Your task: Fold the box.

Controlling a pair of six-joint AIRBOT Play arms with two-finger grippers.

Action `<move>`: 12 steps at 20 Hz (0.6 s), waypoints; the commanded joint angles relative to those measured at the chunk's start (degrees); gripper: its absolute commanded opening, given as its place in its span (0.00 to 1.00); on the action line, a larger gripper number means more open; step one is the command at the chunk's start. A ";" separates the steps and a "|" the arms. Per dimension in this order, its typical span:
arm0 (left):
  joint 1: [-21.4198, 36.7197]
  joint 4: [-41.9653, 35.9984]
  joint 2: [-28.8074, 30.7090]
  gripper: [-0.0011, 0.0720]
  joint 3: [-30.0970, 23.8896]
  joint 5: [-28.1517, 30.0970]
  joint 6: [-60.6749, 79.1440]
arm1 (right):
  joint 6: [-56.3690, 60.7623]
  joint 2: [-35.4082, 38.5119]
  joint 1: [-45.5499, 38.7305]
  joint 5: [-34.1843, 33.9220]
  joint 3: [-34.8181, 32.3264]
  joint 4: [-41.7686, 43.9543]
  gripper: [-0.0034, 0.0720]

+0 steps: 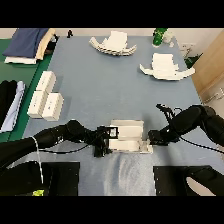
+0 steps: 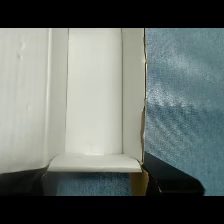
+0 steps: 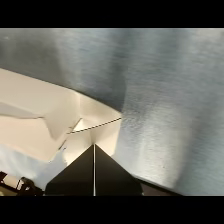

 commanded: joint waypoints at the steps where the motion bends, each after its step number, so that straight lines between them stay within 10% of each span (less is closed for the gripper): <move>1: 0.00 0.00 -0.04 0.63 0.00 0.00 0.02 | -1.22 2.47 0.11 0.42 0.04 2.21 0.05; 7: 0.00 0.00 -0.04 0.63 0.00 0.00 0.02 | 3.85 1.51 0.00 1.40 -0.13 -12.33 0.05; 12: 0.00 0.02 -0.04 0.63 0.00 0.00 0.02 | 3.50 -0.90 0.02 7.78 -5.88 -5.68 0.05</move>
